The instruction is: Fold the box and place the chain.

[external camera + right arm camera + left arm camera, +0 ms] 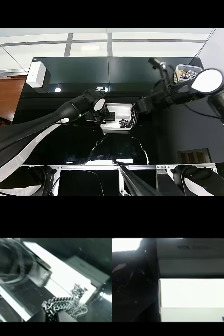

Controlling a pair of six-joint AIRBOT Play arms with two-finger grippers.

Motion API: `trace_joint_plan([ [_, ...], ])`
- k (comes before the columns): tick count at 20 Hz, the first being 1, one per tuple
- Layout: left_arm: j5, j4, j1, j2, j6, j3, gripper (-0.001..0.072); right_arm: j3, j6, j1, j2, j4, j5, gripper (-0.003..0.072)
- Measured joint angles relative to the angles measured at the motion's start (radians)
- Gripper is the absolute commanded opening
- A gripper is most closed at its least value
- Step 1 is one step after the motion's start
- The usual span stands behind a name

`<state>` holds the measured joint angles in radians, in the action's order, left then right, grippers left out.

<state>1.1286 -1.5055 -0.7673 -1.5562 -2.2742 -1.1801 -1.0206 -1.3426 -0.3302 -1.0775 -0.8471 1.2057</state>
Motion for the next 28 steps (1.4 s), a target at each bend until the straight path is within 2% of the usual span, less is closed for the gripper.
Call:
trace_joint_plan([
  [6, 0.0, 0.0, 0.0, 0.0, 0.0, 0.0, 0.0027, 0.036, 0.002, -0.047, -0.03, 0.04, -0.092, 0.0013],
  [14, 0.005, 0.0, 0.0, 0.0, 0.0, 0.0, 0.0027, -0.071, 0.03, -0.051, -0.036, 0.141, -0.082, 0.0013],
  [19, 0.005, 0.0, 0.0, 0.0, 0.0, 0.0, 0.0027, -0.045, -0.018, -0.053, -0.06, 0.079, -0.075, 0.0017],
  [20, 0.005, 0.0, 0.0, 0.0, 0.0, 0.0, 0.0027, -0.031, -0.028, -0.055, -0.07, 0.066, -0.074, 0.0159],
  [21, 0.006, 0.0, 0.0, 0.0, 0.0, 0.0, 0.0027, -0.019, -0.041, -0.057, -0.081, 0.058, -0.077, 0.0354],
  [25, 0.007, 0.0, 0.0, 0.0, 0.0, 0.001, 0.0027, 0.003, -0.058, -0.051, -0.108, 0.029, -0.087, 0.0365],
  [28, 0.005, 0.0, 0.0, 0.0, 0.0, 0.001, 0.0027, 0.003, -0.065, 0.009, -0.085, -0.042, -0.019, 0.0365],
])
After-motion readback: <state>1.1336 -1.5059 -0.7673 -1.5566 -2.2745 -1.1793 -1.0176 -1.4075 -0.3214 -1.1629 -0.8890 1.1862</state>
